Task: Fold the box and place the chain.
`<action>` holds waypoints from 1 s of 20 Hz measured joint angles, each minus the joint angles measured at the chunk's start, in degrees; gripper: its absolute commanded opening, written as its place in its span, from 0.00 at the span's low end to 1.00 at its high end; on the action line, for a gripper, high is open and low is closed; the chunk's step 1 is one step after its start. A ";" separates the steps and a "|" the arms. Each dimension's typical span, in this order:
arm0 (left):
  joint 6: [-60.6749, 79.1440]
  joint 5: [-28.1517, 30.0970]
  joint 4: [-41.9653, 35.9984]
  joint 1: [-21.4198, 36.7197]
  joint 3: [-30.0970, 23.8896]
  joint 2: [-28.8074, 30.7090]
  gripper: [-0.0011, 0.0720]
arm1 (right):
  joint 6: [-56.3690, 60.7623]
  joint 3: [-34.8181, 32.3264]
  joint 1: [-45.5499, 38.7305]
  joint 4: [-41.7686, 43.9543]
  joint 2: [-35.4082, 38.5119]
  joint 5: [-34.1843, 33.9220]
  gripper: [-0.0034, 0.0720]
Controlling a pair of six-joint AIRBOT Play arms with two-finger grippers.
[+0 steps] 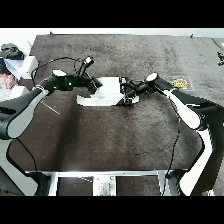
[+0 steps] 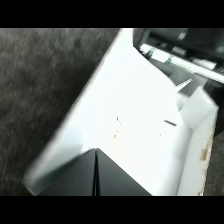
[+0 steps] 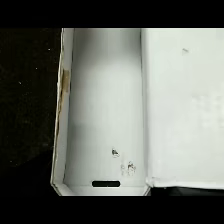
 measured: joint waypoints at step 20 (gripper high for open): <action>-1.46 -0.79 11.80 1.11 8.20 1.95 0.03 | -0.07 0.00 0.00 -0.20 0.00 -0.04 0.48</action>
